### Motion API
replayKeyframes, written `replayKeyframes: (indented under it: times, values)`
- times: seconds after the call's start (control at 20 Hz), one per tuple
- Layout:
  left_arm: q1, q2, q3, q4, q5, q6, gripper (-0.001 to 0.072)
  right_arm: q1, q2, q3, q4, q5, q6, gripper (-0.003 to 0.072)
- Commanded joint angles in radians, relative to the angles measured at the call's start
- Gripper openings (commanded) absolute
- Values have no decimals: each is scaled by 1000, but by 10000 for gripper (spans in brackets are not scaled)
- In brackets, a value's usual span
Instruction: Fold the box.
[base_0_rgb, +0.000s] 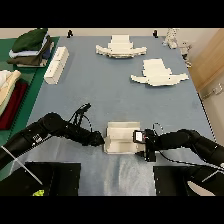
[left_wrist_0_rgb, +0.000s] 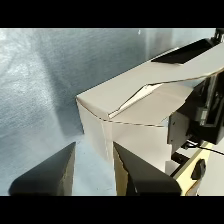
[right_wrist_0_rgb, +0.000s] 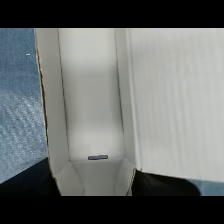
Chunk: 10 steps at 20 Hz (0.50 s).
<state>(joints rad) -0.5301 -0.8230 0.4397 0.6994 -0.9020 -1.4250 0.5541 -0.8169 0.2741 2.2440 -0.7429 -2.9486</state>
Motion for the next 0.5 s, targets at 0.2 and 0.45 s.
replayKeyframes:
  times: [0.2,0.45]
  values:
    - [-79,0,40,97,48,-216,360,0,0,1,0,0,0,505]
    - [-269,-14,106,311,98,-477,359,0,0,1,0,0,0,505]
